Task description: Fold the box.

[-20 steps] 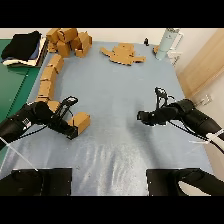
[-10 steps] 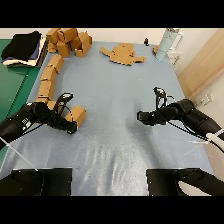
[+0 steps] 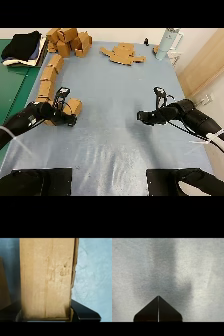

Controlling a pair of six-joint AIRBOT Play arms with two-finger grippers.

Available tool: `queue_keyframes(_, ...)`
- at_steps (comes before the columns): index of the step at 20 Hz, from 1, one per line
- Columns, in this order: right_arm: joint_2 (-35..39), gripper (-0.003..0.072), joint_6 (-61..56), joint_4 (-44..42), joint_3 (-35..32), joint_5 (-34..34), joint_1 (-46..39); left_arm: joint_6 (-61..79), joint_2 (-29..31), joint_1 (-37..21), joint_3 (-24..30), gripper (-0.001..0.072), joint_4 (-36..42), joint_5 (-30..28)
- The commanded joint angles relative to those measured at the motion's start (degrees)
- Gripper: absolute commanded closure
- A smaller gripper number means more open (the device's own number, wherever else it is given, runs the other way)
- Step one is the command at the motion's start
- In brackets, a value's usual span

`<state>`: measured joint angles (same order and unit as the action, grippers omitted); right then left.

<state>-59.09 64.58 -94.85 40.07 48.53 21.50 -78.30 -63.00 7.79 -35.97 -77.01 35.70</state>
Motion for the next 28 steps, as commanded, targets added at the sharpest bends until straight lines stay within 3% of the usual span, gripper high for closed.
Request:
queue_keyframes(1, -0.02, 0.0681, 0.0, -0.02, -0.02, -0.11, 0.02, -0.57, -7.17, 0.0, -7.06, 0.0198, -0.79, -0.55)
queue_keyframes(6, -0.02, 0.0681, 0.0, 0.02, -0.02, -0.42, 0.02, -0.61, -14.29, -0.72, -23.12, 0.0198, -1.29, 2.19)
queue_keyframes(13, -0.02, 0.0681, 0.0, 0.09, -0.02, -1.14, 0.02, -1.2, -28.04, -11.34, -41.42, 0.0198, -1.27, 12.39)
queue_keyframes(18, -0.02, 0.0681, 0.0, 0.09, -0.02, -1.53, 0.02, -0.55, -31.15, -15.39, -43.6, 0.0198, -1.27, 12.46)
queue_keyframes(28, -0.02, 0.0681, 0.0, 0.07, -0.02, -2.12, 0.02, 1.11, -33.33, -15.39, -43.6, 0.0197, -4.04, 12.13)
